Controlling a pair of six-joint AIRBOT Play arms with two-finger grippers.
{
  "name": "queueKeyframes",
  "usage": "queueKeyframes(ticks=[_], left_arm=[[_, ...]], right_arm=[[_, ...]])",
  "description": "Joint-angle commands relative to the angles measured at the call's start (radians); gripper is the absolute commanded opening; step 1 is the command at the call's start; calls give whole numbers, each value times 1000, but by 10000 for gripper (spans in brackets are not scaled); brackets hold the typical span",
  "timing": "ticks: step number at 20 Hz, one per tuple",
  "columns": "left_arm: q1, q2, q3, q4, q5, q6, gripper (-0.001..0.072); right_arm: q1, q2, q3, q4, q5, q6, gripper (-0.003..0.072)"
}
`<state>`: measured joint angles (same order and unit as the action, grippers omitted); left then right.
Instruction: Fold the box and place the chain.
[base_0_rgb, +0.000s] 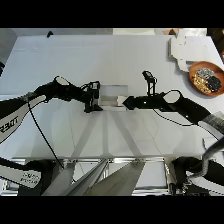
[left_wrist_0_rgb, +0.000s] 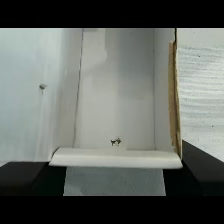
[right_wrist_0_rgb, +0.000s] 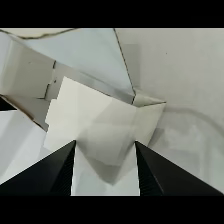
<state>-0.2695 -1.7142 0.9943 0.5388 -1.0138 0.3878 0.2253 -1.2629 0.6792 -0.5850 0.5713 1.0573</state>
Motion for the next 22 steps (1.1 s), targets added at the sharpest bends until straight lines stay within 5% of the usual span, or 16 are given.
queueKeyframes(ticks=[1, 22], left_arm=[[0, 0, 0, 0, 0, 0, 337], [0, 0, 0, 0, 0, 0, 337]], right_arm=[[34, 1, 1, -129, -100, 101, 410], [83, -12, 2, -373, -142, 259, 401]])
